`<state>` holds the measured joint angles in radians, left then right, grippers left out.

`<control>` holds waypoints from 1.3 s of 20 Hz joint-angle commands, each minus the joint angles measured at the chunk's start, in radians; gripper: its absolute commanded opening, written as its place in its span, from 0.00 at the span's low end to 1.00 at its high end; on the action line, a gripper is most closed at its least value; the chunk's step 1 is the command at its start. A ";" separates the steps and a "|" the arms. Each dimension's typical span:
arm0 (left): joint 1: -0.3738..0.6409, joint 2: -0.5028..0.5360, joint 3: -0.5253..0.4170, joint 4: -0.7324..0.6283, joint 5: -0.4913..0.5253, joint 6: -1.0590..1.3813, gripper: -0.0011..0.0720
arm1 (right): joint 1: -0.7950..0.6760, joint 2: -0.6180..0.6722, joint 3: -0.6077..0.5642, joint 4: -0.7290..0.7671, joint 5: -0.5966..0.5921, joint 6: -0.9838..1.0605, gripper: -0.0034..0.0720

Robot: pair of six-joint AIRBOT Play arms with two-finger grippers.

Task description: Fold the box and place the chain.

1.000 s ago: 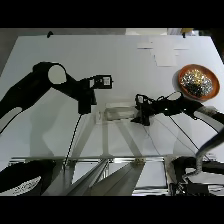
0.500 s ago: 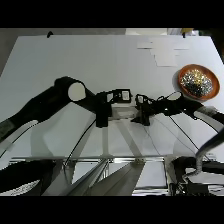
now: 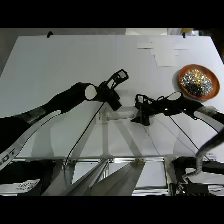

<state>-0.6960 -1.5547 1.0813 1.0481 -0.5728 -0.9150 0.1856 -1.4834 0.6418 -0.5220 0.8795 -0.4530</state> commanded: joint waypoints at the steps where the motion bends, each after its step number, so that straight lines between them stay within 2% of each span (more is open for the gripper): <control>1: 0.003 -0.035 0.000 -0.001 -0.027 -0.034 0.02 | 0.000 0.000 0.000 -0.001 0.002 0.000 0.57; 4: 0.006 0.040 0.000 0.043 -0.047 -0.028 0.02 | 0.000 0.000 0.000 -0.001 0.002 0.000 0.57; 6: 0.006 0.115 0.000 0.163 -0.099 -0.029 0.02 | 0.000 0.000 0.000 -0.001 0.002 0.000 0.57; 9: 0.006 0.207 0.000 0.285 -0.302 -0.030 0.02 | 0.000 0.000 0.000 -0.001 0.002 0.000 0.57; 11: 0.001 0.209 0.000 0.284 -0.409 -0.030 0.02 | 0.000 0.000 0.000 -0.001 0.002 0.000 0.57; 13: -0.005 0.185 -0.001 0.284 -0.467 -0.027 0.02 | 0.000 0.000 0.000 -0.001 0.002 0.000 0.57; 17: -0.002 0.135 -0.001 0.291 -0.528 0.006 0.02 | 0.000 0.000 0.000 -0.001 0.002 0.000 0.57; 21: 0.026 0.131 -0.051 0.210 -0.576 0.293 0.02 | 0.000 0.000 0.000 -0.001 0.002 0.000 0.57; 25: 0.096 0.153 -0.161 0.126 -0.523 0.436 0.03 | 0.000 0.000 0.000 -0.001 0.002 0.000 0.57; 26: 0.123 0.173 -0.192 0.114 -0.487 0.463 0.09 | 0.000 0.000 0.000 -0.001 0.002 0.000 0.57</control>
<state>-0.6247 -1.4059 0.9592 1.2205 -1.1088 -0.5789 0.1856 -1.4834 0.6418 -0.5232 0.8806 -0.4538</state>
